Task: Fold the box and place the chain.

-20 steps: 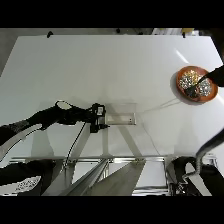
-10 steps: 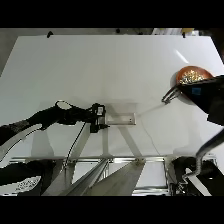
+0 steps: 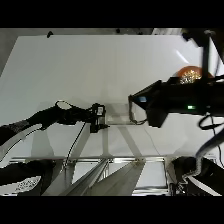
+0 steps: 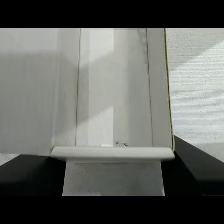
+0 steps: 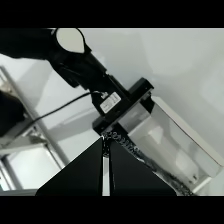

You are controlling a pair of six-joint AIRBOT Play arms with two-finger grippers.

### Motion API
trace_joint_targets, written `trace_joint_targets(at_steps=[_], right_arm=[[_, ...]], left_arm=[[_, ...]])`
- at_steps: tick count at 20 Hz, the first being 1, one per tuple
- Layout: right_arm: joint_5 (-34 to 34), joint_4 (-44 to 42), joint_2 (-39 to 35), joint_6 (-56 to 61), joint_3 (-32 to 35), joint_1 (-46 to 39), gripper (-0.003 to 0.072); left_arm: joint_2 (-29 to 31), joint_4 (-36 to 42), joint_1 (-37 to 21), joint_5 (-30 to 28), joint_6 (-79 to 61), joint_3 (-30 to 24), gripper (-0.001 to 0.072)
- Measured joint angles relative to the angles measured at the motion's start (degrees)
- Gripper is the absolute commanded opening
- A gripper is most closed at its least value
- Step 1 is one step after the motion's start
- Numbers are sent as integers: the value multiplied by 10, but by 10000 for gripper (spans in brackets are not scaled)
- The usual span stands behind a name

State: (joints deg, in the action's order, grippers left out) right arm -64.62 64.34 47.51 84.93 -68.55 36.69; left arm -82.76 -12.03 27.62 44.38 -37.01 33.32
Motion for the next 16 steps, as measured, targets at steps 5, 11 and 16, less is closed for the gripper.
trace_joint_targets(at_steps=[5, 11, 16], right_arm=[[15, 44, 71, 2, 0, 32, 16], [28, 57, 136, -24, 31, 39, 15], [66, 58, 152, -36, 104, 40, 17]], left_arm=[[0, 0, 0, 0, 0, 0, 253], [0, 0, 0, 0, 0, 0, 253], [0, 0, 0, 0, 0, 0, 253]])
